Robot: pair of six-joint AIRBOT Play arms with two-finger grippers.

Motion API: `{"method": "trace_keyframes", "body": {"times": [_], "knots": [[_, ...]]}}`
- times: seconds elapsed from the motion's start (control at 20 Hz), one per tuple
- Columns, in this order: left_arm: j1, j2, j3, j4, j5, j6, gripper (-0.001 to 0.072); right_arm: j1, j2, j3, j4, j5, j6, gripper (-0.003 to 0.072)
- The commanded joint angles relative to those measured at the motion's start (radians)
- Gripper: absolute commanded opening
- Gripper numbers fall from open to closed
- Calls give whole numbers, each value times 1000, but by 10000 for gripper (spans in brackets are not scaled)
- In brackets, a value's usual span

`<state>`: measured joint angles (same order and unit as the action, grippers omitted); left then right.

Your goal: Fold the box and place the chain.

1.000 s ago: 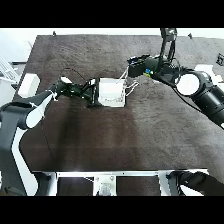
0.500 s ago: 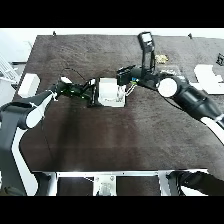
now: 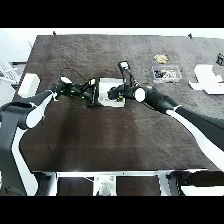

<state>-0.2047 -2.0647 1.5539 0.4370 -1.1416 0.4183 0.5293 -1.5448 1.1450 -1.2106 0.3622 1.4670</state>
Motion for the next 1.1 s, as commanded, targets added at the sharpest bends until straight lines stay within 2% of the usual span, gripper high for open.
{"method": "trace_keyframes", "body": {"times": [0.0,0.25,0.5,0.65,0.75,0.85,0.9,0.95,1.05], "knots": [[0,0,0,0,0,0,287,-4,-33,5,5,-3,-1,538],[0,0,0,0,0,0,287,-98,117,4,5,54,0,538],[0,0,0,0,0,0,287,-279,171,-14,5,321,52,536],[0,0,0,0,0,0,287,-358,168,-81,-2,319,21,534],[0,0,0,0,1,0,287,-396,154,-89,67,304,44,534],[0,0,0,0,2,0,287,-412,127,-89,168,198,70,516],[0,0,0,0,2,0,287,-410,110,-89,201,134,71,435],[0,0,0,0,2,0,287,-407,85,-87,234,73,78,405],[0,0,0,0,1,0,287,-406,26,-60,242,26,97,410]]}}
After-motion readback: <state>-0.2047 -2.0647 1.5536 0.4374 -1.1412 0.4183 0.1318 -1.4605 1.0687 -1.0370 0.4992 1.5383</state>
